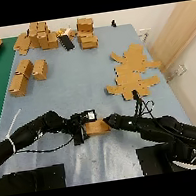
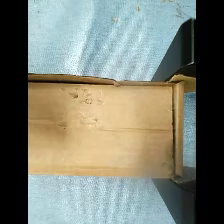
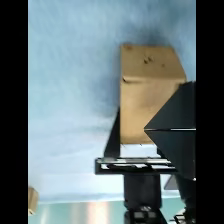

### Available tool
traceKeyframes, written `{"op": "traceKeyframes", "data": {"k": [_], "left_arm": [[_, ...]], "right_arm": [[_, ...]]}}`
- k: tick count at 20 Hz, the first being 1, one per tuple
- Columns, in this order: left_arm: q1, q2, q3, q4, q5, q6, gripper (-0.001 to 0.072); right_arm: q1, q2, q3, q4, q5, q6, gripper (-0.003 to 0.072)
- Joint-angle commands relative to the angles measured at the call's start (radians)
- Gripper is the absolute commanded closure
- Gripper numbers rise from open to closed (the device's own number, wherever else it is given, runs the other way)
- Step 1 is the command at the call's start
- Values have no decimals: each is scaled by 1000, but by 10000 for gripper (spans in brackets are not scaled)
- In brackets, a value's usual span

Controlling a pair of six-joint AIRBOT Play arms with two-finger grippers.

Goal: Fold the box.

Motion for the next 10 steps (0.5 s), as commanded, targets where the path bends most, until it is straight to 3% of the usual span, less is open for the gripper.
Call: {"op": "traceKeyframes", "data": {"k": [1,10], "left_arm": [[0,1,0,0,1,0,293],[0,2,1,-16,24,-72,294]], "right_arm": [[-116,41,2,-43,-79,0,682],[-123,42,3,-43,-76,60,682]]}}
